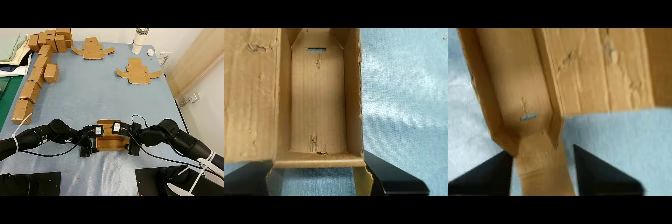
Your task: Fold the box.
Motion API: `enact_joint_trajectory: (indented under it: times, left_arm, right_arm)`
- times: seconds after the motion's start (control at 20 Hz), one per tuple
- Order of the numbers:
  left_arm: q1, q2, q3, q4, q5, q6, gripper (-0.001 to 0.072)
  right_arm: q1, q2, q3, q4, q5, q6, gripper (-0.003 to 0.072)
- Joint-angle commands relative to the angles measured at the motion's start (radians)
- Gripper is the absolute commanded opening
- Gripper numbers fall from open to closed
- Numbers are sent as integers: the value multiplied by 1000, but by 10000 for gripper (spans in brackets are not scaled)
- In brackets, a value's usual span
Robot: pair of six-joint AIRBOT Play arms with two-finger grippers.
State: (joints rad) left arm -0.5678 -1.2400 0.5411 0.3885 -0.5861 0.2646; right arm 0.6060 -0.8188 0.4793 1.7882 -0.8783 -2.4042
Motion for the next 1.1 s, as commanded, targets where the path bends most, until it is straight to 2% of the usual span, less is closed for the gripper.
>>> enact_joint_trajectory:
  times: [0.0, 0.05, 0.15, 0.5, 0.55, 0.65, 0.7, 0.85, 1.05]
  left_arm:
    - [0, 0, 1, 0, 0, 0, 521]
    - [0, 0, 0, 0, 0, 0, 521]
    - [0, 0, 0, 0, 0, 0, 520]
    - [0, 0, 1, 0, 0, 0, 520]
    - [0, 0, 1, 0, 0, 0, 520]
    - [0, 0, 1, 0, 0, 0, 520]
    - [0, 0, 1, 0, 0, 0, 521]
    - [0, 0, 0, 0, 0, 0, 521]
    - [0, 0, 0, 0, 0, 0, 520]
  right_arm:
    - [1, -22, -4, 124, 54, -157, 395]
    - [1, -22, -4, 157, 43, -188, 373]
    - [1, -22, -4, 196, 33, -209, 262]
    - [1, -24, -6, 213, 72, -244, 260]
    - [1, -25, -6, 219, 78, -251, 288]
    - [1, -46, -6, 246, 78, -261, 560]
    - [1, -65, -6, 263, 77, -261, 650]
    - [2, -111, -5, 289, 77, -276, 664]
    - [1, -96, -5, 274, 68, -275, 660]
